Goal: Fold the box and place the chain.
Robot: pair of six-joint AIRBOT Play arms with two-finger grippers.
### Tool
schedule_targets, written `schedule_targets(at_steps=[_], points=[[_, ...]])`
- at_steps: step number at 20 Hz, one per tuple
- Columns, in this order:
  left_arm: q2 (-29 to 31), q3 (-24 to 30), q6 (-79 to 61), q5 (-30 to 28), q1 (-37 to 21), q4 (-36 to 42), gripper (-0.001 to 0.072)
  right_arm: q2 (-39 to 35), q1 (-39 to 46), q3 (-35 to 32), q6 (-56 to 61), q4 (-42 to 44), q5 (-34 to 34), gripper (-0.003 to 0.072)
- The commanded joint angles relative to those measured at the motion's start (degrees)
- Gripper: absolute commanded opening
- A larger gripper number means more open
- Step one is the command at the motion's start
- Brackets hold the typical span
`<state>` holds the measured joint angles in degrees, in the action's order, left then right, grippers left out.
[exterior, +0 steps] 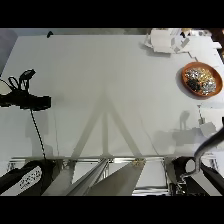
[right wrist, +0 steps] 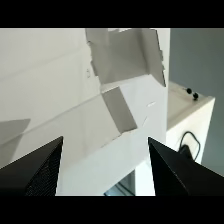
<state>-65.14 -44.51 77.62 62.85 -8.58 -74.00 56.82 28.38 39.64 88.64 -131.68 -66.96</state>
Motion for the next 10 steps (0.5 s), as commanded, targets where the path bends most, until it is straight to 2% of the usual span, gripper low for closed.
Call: schedule_targets(at_steps=[1,5,10], points=[[0.0,0.0,0.0,0.0,0.0,0.0,0.0009,7.8,4.5,4.3,0.1,-3.8,2.5,0.0577],[0.0,0.0,0.0,0.0,0.0,0.0,0.0009,16.1,8.6,11.4,1.3,-5.1,2.0,0.0549],[0.0,0.0,0.0,0.0,0.0,0.0,0.0009,23.3,12.0,13.6,0.9,-6.5,1.9,0.0516]])
